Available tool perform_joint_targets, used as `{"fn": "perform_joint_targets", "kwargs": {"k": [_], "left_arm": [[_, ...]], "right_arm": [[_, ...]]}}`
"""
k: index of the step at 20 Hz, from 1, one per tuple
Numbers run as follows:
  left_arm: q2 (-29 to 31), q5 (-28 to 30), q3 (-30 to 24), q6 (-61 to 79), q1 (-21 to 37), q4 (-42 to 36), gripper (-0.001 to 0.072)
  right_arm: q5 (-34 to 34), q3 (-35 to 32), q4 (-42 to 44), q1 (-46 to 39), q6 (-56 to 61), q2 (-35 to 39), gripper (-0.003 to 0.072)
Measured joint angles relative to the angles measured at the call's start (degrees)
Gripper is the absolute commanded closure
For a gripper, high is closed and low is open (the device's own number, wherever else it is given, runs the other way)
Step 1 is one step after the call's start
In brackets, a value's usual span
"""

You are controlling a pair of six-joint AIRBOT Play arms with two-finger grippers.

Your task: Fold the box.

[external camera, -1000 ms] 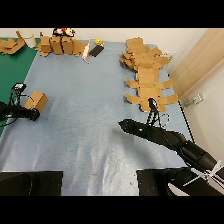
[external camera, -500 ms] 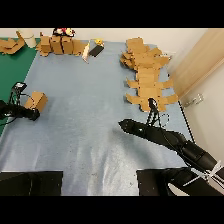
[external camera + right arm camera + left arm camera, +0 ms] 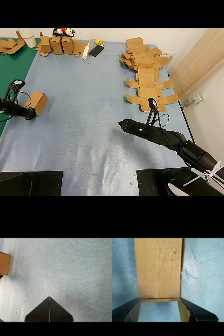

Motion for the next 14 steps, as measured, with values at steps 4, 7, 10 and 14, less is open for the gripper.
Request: {"fn": "perform_joint_targets", "kwargs": {"k": [4, 7, 10, 14], "left_arm": [[3.8, -5.8, 1.1, -0.4, 0.0, 0.9, 0.0014], [7.7, -10.9, 1.4, -0.5, 0.0, 1.2, 0.0099], [12.1, -15.2, 1.7, -0.8, -1.5, 0.2, 0.0699], [15.0, -17.7, 4.2, -2.6, -9.8, -3.8, 0.0699]], "right_arm": [[0.0, 0.0, 0.0, 0.0, 0.0, 0.0, 0.0680], [-0.6, 0.0, 0.0, 0.0, 0.0, 0.0, 0.0680], [-3.1, 1.0, -0.3, 0.0, 0.0, -0.3, 0.0680], [-9.7, 8.0, -4.0, -1.4, 0.0, -5.5, 0.0680]]}}
